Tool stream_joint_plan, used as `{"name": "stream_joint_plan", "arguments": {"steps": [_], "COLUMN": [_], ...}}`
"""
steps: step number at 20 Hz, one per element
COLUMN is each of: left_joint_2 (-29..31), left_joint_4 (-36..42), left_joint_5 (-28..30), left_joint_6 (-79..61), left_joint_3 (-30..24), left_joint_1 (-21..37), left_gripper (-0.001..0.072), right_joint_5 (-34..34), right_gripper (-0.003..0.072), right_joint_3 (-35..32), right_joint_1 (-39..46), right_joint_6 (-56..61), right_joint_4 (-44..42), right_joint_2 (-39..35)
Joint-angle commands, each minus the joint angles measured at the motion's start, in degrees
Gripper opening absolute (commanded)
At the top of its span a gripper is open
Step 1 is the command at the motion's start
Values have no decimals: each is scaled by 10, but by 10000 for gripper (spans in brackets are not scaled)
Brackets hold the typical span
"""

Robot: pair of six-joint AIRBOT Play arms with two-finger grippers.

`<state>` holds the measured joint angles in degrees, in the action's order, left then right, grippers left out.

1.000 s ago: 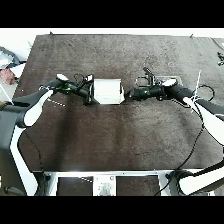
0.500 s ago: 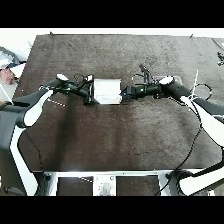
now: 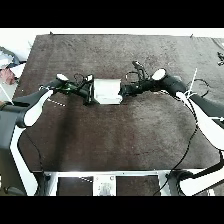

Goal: Fold the box and place the chain.

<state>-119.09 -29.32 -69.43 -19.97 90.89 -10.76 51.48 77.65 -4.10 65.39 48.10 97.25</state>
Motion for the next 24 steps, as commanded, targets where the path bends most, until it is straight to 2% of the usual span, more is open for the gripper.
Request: {"name": "stream_joint_plan", "arguments": {"steps": [1, 8, 13, 18, 24], "left_joint_2": [0, 0, 0, 0, 0], "left_joint_4": [1, 2, 3, 3, 7], "left_joint_5": [0, 0, 0, 0, 0], "left_joint_6": [0, 0, 0, 0, 0], "left_joint_3": [0, 0, 0, 0, 0], "left_joint_1": [0, 0, 0, 0, 0], "left_gripper": [464, 464, 464, 464, 464], "right_joint_5": [2, 5, 38, 38, 72], "right_gripper": [449, 448, 448, 448, 448], "right_joint_3": [28, 50, 87, 118, 132], "right_joint_1": [-23, -50, -72, -90, -94], "right_joint_6": [50, 85, 146, 169, 225], "right_joint_4": [62, 106, 191, 221, 288], "right_joint_2": [0, 17, 39, 67, 75]}}
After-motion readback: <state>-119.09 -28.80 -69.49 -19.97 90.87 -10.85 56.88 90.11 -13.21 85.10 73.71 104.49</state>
